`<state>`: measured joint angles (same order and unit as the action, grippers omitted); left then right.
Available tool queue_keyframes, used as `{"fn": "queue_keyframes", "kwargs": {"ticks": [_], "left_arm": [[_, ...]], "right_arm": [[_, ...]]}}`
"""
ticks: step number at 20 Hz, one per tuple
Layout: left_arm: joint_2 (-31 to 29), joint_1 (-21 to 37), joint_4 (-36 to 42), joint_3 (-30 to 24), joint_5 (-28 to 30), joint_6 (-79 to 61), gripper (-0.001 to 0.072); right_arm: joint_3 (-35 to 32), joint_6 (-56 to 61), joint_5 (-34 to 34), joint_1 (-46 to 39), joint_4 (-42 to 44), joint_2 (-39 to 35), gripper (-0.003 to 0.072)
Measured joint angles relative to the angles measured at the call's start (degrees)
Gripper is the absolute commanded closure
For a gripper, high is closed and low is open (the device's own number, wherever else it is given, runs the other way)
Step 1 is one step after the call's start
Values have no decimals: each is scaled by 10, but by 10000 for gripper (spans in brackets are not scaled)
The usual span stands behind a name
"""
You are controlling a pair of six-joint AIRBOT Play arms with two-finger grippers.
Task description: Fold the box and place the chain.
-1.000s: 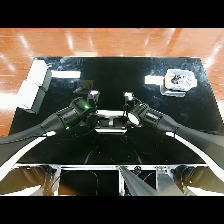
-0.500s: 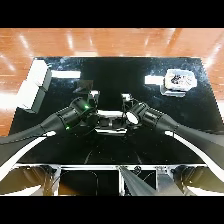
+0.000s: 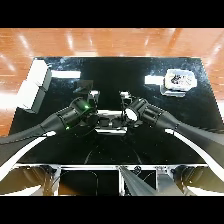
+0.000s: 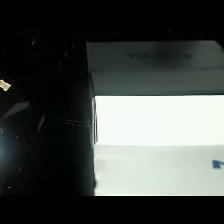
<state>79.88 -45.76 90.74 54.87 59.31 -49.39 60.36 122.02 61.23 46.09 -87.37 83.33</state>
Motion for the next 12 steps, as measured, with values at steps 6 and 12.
{"fn": "queue_keyframes", "kwargs": {"ticks": [6,12], "left_arm": [[0,0,0,0,0,0,691],[0,0,2,0,0,0,691]], "right_arm": [[6,-49,55,0,-11,-49,150],[7,-78,160,-4,-105,-215,149]]}}
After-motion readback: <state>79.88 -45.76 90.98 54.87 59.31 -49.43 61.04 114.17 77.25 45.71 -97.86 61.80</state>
